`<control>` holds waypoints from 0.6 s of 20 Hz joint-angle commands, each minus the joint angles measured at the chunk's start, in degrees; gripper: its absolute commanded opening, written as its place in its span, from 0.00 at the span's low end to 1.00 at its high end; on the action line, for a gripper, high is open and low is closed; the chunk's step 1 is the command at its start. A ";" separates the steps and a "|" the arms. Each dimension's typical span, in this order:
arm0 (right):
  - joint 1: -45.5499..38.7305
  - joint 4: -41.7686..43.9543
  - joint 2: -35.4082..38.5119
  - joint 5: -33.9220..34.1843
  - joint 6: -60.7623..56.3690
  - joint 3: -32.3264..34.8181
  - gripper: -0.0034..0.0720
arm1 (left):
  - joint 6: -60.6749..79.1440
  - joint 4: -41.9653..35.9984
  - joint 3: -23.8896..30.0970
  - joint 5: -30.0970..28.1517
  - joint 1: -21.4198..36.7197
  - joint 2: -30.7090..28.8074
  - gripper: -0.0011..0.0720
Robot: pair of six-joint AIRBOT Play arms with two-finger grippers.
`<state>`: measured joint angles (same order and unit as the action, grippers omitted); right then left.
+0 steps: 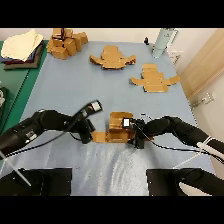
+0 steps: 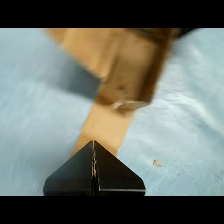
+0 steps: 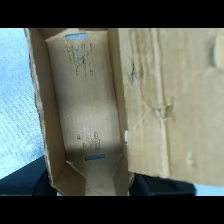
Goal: Fold the box.
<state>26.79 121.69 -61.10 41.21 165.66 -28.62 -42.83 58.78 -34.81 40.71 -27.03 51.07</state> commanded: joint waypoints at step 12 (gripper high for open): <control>0.00 0.02 -0.02 0.00 0.00 0.00 0.78 | -30.47 -14.36 3.80 -2.03 3.58 13.75 0.03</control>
